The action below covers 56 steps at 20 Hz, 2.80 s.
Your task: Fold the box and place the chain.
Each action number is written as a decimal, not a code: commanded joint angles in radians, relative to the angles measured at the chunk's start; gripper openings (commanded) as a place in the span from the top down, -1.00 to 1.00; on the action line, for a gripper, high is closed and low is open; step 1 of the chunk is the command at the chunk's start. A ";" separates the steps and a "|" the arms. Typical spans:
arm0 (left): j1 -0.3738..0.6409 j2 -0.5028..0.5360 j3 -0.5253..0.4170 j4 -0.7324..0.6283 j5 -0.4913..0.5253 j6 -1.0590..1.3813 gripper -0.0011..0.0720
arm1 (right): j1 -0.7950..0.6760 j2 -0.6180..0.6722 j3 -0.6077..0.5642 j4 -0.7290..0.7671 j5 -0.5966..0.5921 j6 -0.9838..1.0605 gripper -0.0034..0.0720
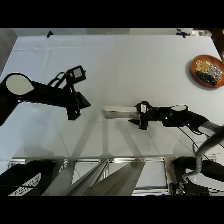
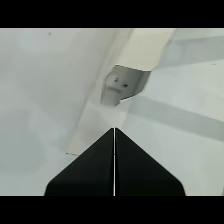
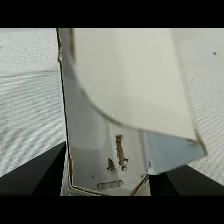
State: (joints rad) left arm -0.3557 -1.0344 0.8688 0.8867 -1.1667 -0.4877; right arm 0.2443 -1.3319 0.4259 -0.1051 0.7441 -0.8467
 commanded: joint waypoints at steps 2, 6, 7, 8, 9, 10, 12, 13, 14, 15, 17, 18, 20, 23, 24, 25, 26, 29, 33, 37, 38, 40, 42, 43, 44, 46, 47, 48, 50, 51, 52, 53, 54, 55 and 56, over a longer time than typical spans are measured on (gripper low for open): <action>-0.178 -0.016 -0.058 -0.052 -0.043 0.086 0.96 | 0.000 0.000 0.000 0.000 0.000 0.000 -0.19; -0.296 -0.103 -0.080 -0.178 0.097 0.155 0.96 | 0.000 0.000 0.000 0.000 0.000 0.000 -0.19; -0.309 -0.125 -0.080 -0.200 0.177 0.156 0.96 | 0.000 0.000 0.000 0.000 0.000 0.000 -0.19; -0.315 -0.148 -0.080 -0.234 0.267 0.165 0.95 | 0.000 0.000 0.000 0.000 0.000 0.000 -0.19; -0.316 -0.168 -0.080 -0.282 0.336 0.196 0.94 | 0.000 0.000 0.000 0.000 0.000 0.000 -0.19; -0.315 -0.190 -0.080 -0.340 0.404 0.230 0.94 | 0.000 0.000 0.000 0.000 0.000 0.000 -0.19; -0.315 -0.220 -0.080 -0.453 0.523 0.289 0.95 | 0.000 0.000 0.000 0.000 0.000 0.000 -0.19; -0.315 -0.228 -0.079 -0.508 0.578 0.311 0.95 | 0.000 0.000 0.000 0.000 0.000 0.000 -0.19; -0.314 -0.231 -0.080 -0.567 0.638 0.336 0.95 | 0.000 0.000 0.000 0.000 0.000 0.000 -0.19; -0.314 -0.231 -0.079 -0.608 0.693 0.356 0.95 | 0.000 0.000 0.000 0.000 0.000 0.000 -0.19; -0.314 -0.232 -0.080 -0.636 0.791 0.357 0.95 | 0.000 0.000 0.000 0.000 0.000 0.000 -0.19; -0.314 -0.237 -0.080 -0.636 0.822 0.357 0.95 | 0.000 0.000 0.000 0.000 0.000 0.000 -0.19; -0.314 -0.259 -0.079 -0.637 0.871 0.354 0.95 | 0.000 0.000 0.000 0.000 0.000 0.000 -0.19; -0.314 -0.313 -0.080 -0.641 0.916 0.348 0.95 | 0.000 0.000 0.000 0.000 0.000 0.000 -0.19; -0.314 -0.335 -0.079 -0.645 0.921 0.347 0.95 | 0.000 0.000 0.000 0.000 0.000 0.000 -0.19; -0.313 -0.359 -0.079 -0.645 0.920 0.335 0.95 | 0.000 0.000 0.000 0.000 0.000 0.000 -0.19; -0.313 -0.380 -0.079 -0.645 0.916 0.316 0.96 | 0.000 0.000 0.000 0.000 0.000 0.000 -0.19; -0.310 -0.431 -0.079 -0.644 0.866 0.283 0.96 | 0.000 0.000 0.000 0.000 0.000 0.000 -0.19; -0.309 -0.465 -0.079 -0.639 0.811 0.281 0.96 | 0.000 0.000 0.000 0.000 0.000 0.000 -0.19; -0.309 -0.496 -0.079 -0.624 0.757 0.277 0.96 | 0.000 0.000 0.000 0.000 0.000 0.000 -0.19; -0.309 -0.496 -0.079 -0.624 0.750 0.277 0.96 | 0.000 0.000 0.000 0.000 0.000 0.000 -0.19; -0.309 -0.496 -0.079 -0.625 0.743 0.277 0.96 | 0.000 0.000 0.000 0.000 0.000 0.000 -0.19; -0.309 -0.490 -0.079 -0.631 0.743 0.278 0.96 | 0.000 0.000 0.000 0.000 0.000 0.000 -0.19; -0.309 -0.481 -0.079 -0.633 0.744 0.278 0.96 | 0.000 0.000 0.000 0.000 0.000 0.000 -0.19; -0.309 -0.465 -0.079 -0.632 0.748 0.278 0.95 | 0.000 0.000 0.000 0.000 0.000 0.000 -0.19; -0.309 -0.422 -0.079 -0.632 0.776 0.279 0.95 | 0.000 0.000 0.000 0.000 0.000 0.000 -0.19; -0.309 -0.393 -0.079 -0.632 0.798 0.279 0.95 | 0.000 0.000 0.000 0.000 0.000 0.000 -0.19; -0.309 -0.361 -0.079 -0.632 0.823 0.282 0.95 | 0.000 0.000 0.000 0.000 0.000 0.000 -0.19; -0.309 -0.293 -0.079 -0.631 0.861 0.282 0.94 | 0.000 0.000 0.000 0.000 0.000 0.000 -0.19; -0.309 -0.259 -0.079 -0.623 0.873 0.282 0.93 | 0.000 0.000 0.000 0.000 0.000 0.000 -0.19; -0.309 -0.222 -0.079 -0.595 0.878 0.282 0.90 | 0.000 0.000 0.000 0.000 0.000 0.000 -0.19; -0.309 -0.187 -0.079 -0.561 0.878 0.281 0.73 | 0.000 0.000 0.000 0.000 0.000 0.000 -0.19; -0.309 -0.153 -0.079 -0.525 0.878 0.277 0.52 | 0.000 0.000 0.000 0.000 0.000 0.000 -0.19; -0.309 -0.118 -0.079 -0.488 0.877 0.277 0.49 | 0.000 0.000 0.000 0.000 0.000 0.000 -0.19; -0.309 -0.085 -0.079 -0.450 0.875 0.277 0.49 | 0.000 0.000 0.000 0.000 0.000 0.000 -0.19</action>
State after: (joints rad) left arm -0.6659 -1.2106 0.7891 0.3393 -0.3069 -0.2073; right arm 0.2443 -1.3323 0.4259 -0.1051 0.7433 -0.8471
